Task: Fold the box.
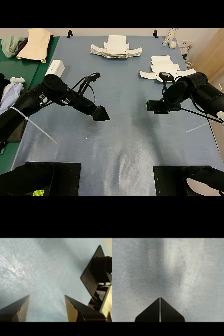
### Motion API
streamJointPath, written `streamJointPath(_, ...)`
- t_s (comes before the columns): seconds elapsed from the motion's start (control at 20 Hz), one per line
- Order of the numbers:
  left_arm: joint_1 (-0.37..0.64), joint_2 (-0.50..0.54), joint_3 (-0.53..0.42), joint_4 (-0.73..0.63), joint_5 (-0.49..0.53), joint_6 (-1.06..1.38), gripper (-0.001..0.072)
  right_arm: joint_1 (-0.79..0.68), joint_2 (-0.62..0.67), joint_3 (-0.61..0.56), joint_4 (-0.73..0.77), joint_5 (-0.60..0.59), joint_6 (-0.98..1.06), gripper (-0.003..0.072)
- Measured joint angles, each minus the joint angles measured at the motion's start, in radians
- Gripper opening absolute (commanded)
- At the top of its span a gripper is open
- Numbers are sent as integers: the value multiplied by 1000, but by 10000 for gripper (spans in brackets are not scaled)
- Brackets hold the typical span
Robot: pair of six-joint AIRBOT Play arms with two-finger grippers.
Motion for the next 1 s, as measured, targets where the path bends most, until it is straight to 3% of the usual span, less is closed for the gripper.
streamJointPath(0.65,0,0,0,0,2,0,690,0,0,0,0,1,0,20)
streamJointPath(0.9,0,0,0,0,2,0,690,0,-4,-3,38,58,23,19)
streamJointPath(0.95,0,0,0,0,2,0,690,0,-6,-4,55,73,41,51)
streamJointPath(1.0,0,0,0,0,2,0,690,-8,-13,0,72,90,63,207)
